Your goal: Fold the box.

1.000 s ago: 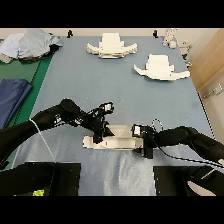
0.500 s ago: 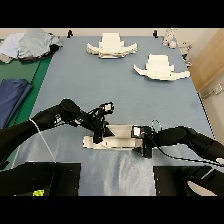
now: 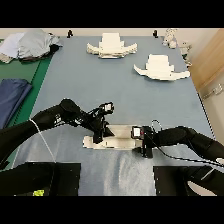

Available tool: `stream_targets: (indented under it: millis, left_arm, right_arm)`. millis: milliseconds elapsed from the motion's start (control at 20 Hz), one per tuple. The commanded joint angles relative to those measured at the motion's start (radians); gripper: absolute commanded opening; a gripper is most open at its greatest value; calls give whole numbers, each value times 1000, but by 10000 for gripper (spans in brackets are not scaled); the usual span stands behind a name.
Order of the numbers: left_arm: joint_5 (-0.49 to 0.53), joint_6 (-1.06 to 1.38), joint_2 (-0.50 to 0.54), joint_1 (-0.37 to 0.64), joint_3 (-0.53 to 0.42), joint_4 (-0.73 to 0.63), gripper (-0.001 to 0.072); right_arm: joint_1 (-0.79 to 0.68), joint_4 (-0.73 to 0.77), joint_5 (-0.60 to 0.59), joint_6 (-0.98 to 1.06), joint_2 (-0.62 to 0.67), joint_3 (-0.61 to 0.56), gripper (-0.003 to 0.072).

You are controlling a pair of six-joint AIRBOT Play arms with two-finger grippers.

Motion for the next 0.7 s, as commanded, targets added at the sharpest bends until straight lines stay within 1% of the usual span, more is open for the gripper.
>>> stream_targets:
  millis: [0,650]
  left_arm:
    - [1,0,-1,-1,0,0,15]
    - [1,0,-1,-1,0,-15,18]
  right_arm:
    - [0,-10,3,-1,0,0,462]
    - [0,-11,2,-1,0,-1,462]
